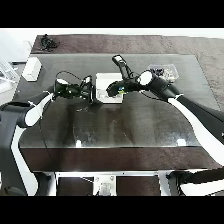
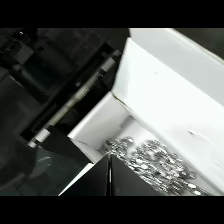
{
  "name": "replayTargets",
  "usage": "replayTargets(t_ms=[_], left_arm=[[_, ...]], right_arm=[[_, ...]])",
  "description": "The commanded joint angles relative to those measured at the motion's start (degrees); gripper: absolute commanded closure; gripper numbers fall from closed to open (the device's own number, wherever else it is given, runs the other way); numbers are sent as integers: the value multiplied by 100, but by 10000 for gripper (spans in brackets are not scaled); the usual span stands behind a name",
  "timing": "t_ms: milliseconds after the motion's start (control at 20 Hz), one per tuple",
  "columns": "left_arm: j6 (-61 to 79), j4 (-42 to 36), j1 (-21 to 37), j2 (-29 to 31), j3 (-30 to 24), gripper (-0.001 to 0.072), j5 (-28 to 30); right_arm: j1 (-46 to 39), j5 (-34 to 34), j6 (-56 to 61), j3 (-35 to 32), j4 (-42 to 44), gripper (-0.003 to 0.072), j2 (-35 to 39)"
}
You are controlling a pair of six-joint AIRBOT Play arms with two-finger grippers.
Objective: Fold the box and place the chain.
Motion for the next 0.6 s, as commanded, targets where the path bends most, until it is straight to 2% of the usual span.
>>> replayTargets(t_ms=[0, 150, 450, 500, 550], left_arm=[[-4, 0, 4, 4, 2, 420, 7], [-4, 0, 4, 4, 2, 420, 7], [-4, 0, 4, 4, 2, 420, 7], [-4, 0, 4, 4, 2, 420, 7], [-4, 0, 4, 4, 2, 419, 7]], right_arm=[[-472, 120, 396, 15, -457, 506, 28], [-1316, 116, 1283, 15, -457, 378, 28], [-2553, -516, 1582, -2, -452, 382, -92], [-2645, -623, 1700, -2, -448, 312, -184], [-2699, -704, 1856, -2, -448, 182, -306]])
